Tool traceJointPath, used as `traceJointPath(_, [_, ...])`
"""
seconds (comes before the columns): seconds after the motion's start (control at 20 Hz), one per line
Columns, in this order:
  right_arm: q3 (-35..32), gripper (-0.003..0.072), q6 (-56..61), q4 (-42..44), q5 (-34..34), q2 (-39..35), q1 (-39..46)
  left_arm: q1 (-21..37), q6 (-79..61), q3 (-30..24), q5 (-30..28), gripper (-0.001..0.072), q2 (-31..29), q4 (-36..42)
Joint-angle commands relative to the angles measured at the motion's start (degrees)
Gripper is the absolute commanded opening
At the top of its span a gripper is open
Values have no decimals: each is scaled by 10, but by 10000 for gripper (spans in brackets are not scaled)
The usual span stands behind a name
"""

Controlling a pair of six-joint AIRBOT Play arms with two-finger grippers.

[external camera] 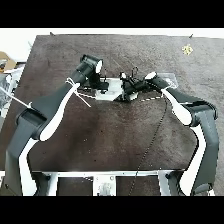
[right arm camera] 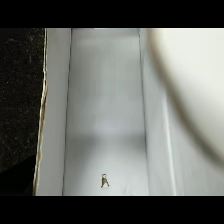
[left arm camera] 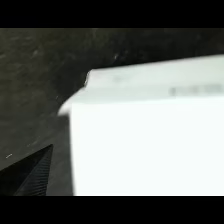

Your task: Fold the box and place the chain.

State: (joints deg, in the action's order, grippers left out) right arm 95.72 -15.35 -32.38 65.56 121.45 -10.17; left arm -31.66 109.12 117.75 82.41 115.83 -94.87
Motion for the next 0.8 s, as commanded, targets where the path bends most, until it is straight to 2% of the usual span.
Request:
traceJointPath(0.0, [0,438,0,0,0,0,0,9,-64,0,23,617,-40,-10])
traceJointPath(0.2, [0,438,0,0,0,0,0,20,-221,0,11,617,-81,-39])
traceJointPath(0.3, [0,438,0,0,0,0,0,32,-298,0,-14,617,-91,-21])
traceJointPath(0.35, [0,438,0,0,0,0,0,46,-335,0,-25,617,-94,18])
traceJointPath(0.55, [0,438,0,0,0,0,0,144,-579,-12,-64,616,-95,302])
traceJointPath(0.7, [0,437,0,0,0,0,0,224,-831,-70,-87,597,-94,527])
traceJointPath(0.75, [0,438,0,0,0,0,0,245,-898,-92,-90,597,-92,579])
